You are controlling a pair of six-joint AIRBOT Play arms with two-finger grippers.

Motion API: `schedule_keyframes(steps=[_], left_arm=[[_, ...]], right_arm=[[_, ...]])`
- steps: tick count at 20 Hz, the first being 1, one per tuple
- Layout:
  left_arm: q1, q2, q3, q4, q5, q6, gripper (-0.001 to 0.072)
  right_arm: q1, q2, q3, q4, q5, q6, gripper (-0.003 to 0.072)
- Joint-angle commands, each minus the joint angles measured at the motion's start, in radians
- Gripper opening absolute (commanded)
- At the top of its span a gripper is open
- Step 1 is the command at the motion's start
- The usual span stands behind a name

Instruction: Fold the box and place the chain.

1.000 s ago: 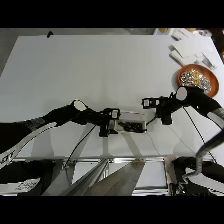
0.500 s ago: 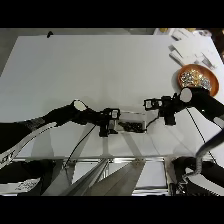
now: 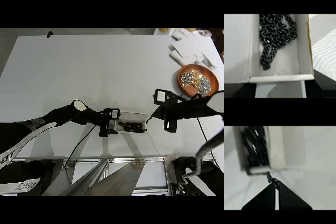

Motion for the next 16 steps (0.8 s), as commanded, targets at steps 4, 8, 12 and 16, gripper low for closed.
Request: schedule_keyframes(steps=[4,8,12,16], left_arm=[[0.000,0.001,0.000,0.000,0.000,0.000,0.0271],[0.000,0.001,0.000,0.000,0.000,0.000,0.0271],[0.000,0.001,0.000,0.000,0.000,0.000,0.0271],[0.000,0.001,0.000,0.000,0.000,0.000,0.0271]], right_arm=[[0.001,0.118,-0.006,0.386,0.035,0.129,0.0013],[0.041,0.117,-0.089,0.421,-0.096,0.128,0.0014],[0.116,0.092,-0.133,0.326,-0.216,0.128,0.0188],[0.097,0.084,-0.084,0.253,-0.314,0.130,0.0212]])
